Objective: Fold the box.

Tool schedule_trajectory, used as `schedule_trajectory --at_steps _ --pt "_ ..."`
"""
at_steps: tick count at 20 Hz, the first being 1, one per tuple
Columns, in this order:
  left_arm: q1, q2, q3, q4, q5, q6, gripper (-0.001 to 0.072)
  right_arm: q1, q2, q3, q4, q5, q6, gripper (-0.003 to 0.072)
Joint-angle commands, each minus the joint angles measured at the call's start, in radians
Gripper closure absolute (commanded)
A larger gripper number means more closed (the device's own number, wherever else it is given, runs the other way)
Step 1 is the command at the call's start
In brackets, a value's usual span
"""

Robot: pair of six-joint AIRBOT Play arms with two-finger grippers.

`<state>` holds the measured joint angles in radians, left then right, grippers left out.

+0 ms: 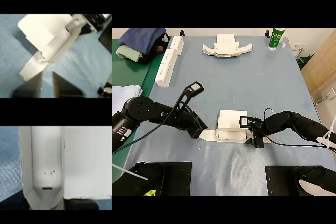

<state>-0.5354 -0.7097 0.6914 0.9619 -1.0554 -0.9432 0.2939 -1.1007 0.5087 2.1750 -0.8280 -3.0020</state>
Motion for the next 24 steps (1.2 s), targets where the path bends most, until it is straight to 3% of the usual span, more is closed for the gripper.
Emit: schedule_trajectory --at_steps 1,4,7,10,13,14,15,16,21,22,23,24 --pt "-0.025 0.030 -0.034 0.005 0.016 0.244 0.0069 -0.001 0.001 0.001 0.001 0.000 0.001 0.0187" --pt "0.008 0.024 -0.068 0.001 0.058 0.506 0.0067 -0.001 0.001 0.001 0.001 0.000 0.001 0.0187" --pt "0.026 0.008 -0.170 -0.093 0.180 0.736 0.0067 -0.001 0.001 0.001 0.001 0.000 0.001 0.0187" --pt "0.011 -0.086 -0.234 -0.212 0.220 0.920 0.0070 -0.001 0.001 0.001 0.001 0.000 0.001 0.0187" --pt "-0.027 -0.210 -0.241 -0.315 0.286 1.054 0.0072 -0.001 0.001 0.001 0.001 0.000 0.001 0.0187" --pt "-0.042 -0.246 -0.241 -0.359 0.329 1.088 0.0130 -0.001 0.001 0.001 0.001 0.000 0.001 0.0187" --pt "-0.053 -0.274 -0.240 -0.386 0.365 1.115 0.0271 -0.001 0.001 0.001 0.001 0.000 0.001 0.0187" --pt "-0.062 -0.296 -0.238 -0.392 0.389 1.126 0.0299 -0.001 0.001 0.001 0.001 0.000 0.001 0.0187" --pt "-0.070 -0.344 -0.237 -0.395 0.415 1.135 0.0303 -0.001 0.001 0.001 0.001 0.000 0.001 0.0187" --pt "-0.070 -0.344 -0.237 -0.401 0.429 1.141 0.0478 -0.001 0.001 0.001 0.001 0.000 0.001 0.0187" --pt "-0.070 -0.344 -0.237 -0.402 0.441 1.150 0.0538 -0.001 0.001 0.001 0.001 0.000 0.001 0.0187" --pt "-0.070 -0.344 -0.237 -0.407 0.455 1.164 0.0538 -0.001 0.001 0.001 0.001 0.000 0.001 0.0187"
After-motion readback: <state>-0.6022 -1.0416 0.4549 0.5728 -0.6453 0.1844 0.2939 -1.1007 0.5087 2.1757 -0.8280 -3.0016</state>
